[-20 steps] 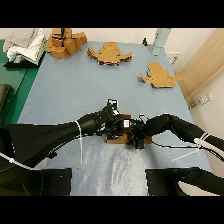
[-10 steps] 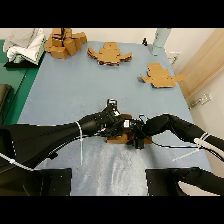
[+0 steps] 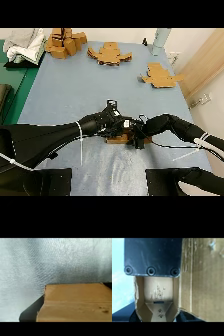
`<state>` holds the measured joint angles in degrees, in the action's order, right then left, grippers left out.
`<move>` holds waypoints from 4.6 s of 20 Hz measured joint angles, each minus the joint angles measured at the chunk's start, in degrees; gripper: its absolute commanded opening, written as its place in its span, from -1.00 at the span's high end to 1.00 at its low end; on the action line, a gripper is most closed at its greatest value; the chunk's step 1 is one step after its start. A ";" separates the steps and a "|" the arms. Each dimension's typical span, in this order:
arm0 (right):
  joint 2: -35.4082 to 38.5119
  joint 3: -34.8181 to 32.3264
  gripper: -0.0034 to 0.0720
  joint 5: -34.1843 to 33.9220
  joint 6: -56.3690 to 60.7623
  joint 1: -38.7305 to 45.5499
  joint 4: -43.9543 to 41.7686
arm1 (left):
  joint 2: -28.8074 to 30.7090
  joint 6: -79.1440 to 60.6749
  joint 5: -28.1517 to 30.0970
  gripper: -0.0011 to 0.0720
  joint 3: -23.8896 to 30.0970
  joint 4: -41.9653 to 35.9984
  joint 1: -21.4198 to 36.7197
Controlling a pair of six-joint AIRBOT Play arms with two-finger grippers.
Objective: Fold the box.
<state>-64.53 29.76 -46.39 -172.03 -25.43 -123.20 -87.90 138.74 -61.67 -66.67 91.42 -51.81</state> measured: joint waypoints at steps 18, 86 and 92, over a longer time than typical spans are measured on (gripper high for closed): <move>0.00 0.00 -0.32 0.00 0.00 0.00 -0.02 | 0.00 -5.49 -8.22 -0.83 -7.76 -8.55 6.73; 0.02 0.00 -0.32 0.00 0.02 0.00 0.00 | 12.90 -153.20 20.68 -0.95 29.55 -61.00 27.80; 0.00 0.00 -0.32 0.00 0.02 0.00 0.00 | 14.16 -152.67 24.92 -0.96 30.91 -61.70 25.44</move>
<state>-64.53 29.76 -46.39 -172.00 -25.43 -123.20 -73.73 -13.93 -36.75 -35.77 29.71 -26.37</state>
